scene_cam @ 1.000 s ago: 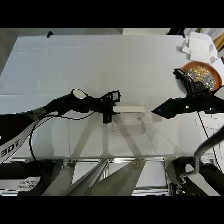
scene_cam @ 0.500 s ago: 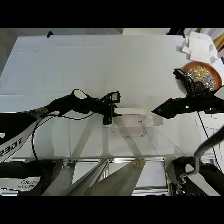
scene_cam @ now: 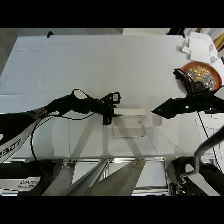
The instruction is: Fold the box and place the chain.
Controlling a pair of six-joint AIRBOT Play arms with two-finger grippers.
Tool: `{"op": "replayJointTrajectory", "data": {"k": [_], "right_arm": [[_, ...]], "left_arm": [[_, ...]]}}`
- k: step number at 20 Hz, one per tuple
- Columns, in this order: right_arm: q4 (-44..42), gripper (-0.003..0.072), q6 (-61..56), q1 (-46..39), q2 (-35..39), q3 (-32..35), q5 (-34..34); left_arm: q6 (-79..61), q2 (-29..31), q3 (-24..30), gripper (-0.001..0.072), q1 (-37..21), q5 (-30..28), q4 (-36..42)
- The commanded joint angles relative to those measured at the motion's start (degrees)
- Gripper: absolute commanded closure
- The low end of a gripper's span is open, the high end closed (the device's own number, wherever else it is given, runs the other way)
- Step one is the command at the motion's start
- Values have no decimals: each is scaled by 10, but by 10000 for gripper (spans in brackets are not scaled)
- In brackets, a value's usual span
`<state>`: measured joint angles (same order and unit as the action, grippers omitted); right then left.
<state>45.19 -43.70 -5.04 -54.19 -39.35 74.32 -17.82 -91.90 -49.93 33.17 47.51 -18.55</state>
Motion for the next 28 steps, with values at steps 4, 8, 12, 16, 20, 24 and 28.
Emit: {"op": "replayJointTrajectory", "data": {"k": [4, 8, 12, 16, 20, 24, 28], "right_arm": [[0, 348, 0, 0, 0, 0, 0], [0, 348, 0, 0, 0, 0, 0], [0, 348, 0, 0, 0, 0, 0], [-1, 348, 0, 0, 0, 0, 0], [-10, 476, 0, 0, 0, 0, 9], [-38, 677, 3, 36, 0, 0, 56], [96, 677, 3, 182, 0, 0, 43]], "left_arm": [[1, 3, 0, 703, 0, -25, 5], [9, 3, 0, 703, 0, -27, 5], [14, 3, 0, 703, 0, -26, 5], [14, 4, 0, 699, 0, -27, 5], [14, 4, 0, 699, 0, -27, 5], [14, 4, 0, 699, 1, -27, 5], [14, 4, 0, 699, 0, -27, 5]]}}
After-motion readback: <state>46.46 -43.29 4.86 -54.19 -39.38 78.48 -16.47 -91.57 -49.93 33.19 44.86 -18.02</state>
